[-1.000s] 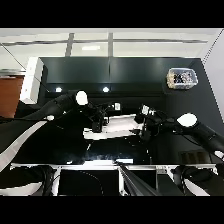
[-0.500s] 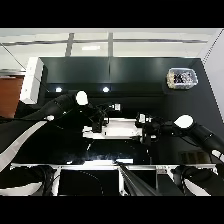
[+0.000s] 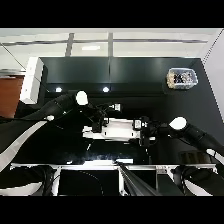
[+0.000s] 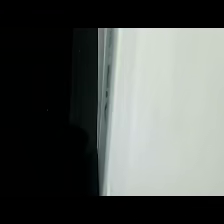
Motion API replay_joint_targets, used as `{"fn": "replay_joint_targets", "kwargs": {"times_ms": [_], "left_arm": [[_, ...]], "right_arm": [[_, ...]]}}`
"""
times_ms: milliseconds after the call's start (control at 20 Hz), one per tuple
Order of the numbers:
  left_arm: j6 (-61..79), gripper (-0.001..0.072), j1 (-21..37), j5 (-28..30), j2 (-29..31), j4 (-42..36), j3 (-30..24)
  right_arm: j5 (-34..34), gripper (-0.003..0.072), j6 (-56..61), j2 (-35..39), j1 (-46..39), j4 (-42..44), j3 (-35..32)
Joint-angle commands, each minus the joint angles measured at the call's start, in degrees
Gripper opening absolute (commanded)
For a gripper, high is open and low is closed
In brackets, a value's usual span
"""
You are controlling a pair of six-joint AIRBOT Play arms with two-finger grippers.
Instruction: Fold the box and place the chain.
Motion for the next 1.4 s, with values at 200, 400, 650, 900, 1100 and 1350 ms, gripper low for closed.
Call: {"fn": "replay_joint_targets", "kwargs": {"times_ms": [200, 400, 650, 900, 1100, 1350], "left_arm": [[-0.1, 0.0023, 0.0, -0.3, 0.0, 0.0, 0.1], [-0.1, 0.0024, 0.0, -0.3, 0.0, 0.0, 0.0], [-0.1, 0.0023, 0.0, -0.3, 0.0, 0.0, 0.0], [-0.1, 0.0024, 0.0, -0.3, 0.0, 0.0, 0.0], [-0.1, 0.0024, 0.0, -0.8, 0.0, 0.0, 0.0], [-0.1, 0.0029, 0.0, -1.7, 0.0, 0.0, 0.0]], "right_arm": [[-1.3, 0.0698, -0.5, -2.5, 0.3, -1.5, 0.0], [-1.3, 0.0697, -0.5, -3.1, 0.3, -1.7, 0.0], [-2.4, 0.0697, 0.6, -3.2, 0.3, -1.8, 0.0], [-2.6, 0.0696, 0.9, -3.2, 0.3, -2.0, 0.0], [-2.6, 0.0551, 0.8, -3.2, 0.3, -2.0, 0.0], [-2.6, 0.0533, 0.8, -3.2, 0.3, -2.0, 0.0]]}}
